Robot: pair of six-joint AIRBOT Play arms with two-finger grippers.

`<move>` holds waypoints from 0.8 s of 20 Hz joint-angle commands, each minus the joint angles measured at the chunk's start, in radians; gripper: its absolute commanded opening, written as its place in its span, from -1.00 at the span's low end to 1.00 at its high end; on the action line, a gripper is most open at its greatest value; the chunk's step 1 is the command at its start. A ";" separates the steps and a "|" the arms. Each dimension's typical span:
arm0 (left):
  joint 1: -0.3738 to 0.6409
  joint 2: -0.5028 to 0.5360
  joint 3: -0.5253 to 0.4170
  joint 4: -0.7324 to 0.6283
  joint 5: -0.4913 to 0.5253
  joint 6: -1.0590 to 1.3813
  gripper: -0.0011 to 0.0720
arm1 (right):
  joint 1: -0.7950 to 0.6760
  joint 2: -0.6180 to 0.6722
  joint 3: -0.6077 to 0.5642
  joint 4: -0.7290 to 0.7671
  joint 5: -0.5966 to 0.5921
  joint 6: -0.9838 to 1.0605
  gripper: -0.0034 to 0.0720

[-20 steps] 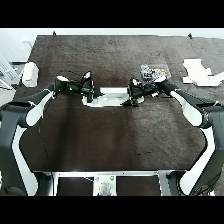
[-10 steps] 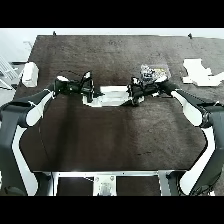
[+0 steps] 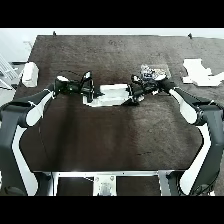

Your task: Fold the box and place the chain.

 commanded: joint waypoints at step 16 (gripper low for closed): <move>0.000 0.000 0.000 0.001 -0.002 0.000 -0.91 | 0.002 -0.020 0.023 0.003 0.002 -0.015 0.93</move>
